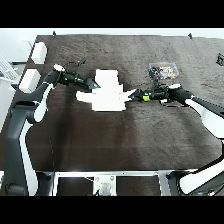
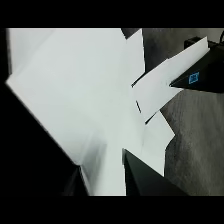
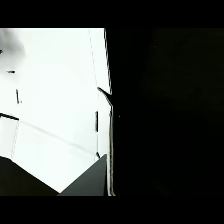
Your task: Fold the box and place the chain.
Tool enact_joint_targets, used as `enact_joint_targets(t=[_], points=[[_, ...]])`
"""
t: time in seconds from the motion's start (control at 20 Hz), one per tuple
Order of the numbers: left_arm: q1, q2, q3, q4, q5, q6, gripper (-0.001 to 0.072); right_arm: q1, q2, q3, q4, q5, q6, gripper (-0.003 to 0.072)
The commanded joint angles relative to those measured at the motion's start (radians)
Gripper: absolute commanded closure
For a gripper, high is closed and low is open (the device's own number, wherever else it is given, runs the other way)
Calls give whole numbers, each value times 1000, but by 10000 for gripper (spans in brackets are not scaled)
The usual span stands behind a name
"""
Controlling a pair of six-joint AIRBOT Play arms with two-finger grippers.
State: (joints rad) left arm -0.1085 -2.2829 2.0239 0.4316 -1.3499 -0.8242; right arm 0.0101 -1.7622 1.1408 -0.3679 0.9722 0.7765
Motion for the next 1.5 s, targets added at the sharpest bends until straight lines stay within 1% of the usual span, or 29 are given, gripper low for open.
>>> enact_joint_targets(t=[0.0,0.35,0.4,0.45,0.6,0.65,0.7,0.75,0.8,0.9,1.0,1.15,1.3,1.45], points=[[0,-3,0,-31,-3,23,426,1,0,1,0,0,0,676],[0,-3,0,-31,-4,40,433,1,0,1,-3,0,1,675],[0,-3,0,-31,-3,47,560,1,0,1,-3,0,1,675],[0,-3,0,-31,-3,48,600,1,0,1,-4,0,1,675],[-1,-3,0,-35,-21,80,601,1,0,-13,-10,0,0,676],[-1,-3,0,-35,-27,95,635,1,0,-22,-11,0,0,675],[-1,-3,0,-36,-36,118,687,1,0,-33,-11,-1,-2,673],[-2,-3,0,-43,-55,163,687,0,0,-42,-11,-4,-3,611],[-1,-3,0,-50,-81,206,687,-1,0,-47,-11,-4,-12,570],[-1,-3,0,-56,-112,284,688,-4,4,-47,-9,-7,-30,513],[-1,-3,0,-57,-127,375,688,-22,20,-46,2,-8,-30,513],[-1,-3,0,-62,-135,518,691,-93,76,-45,20,-12,-30,513],[-1,-3,-14,-142,-127,656,694,-175,137,-45,20,-37,-37,513],[-1,1,-27,-156,-137,710,694,-192,146,-46,19,-37,-40,515]])
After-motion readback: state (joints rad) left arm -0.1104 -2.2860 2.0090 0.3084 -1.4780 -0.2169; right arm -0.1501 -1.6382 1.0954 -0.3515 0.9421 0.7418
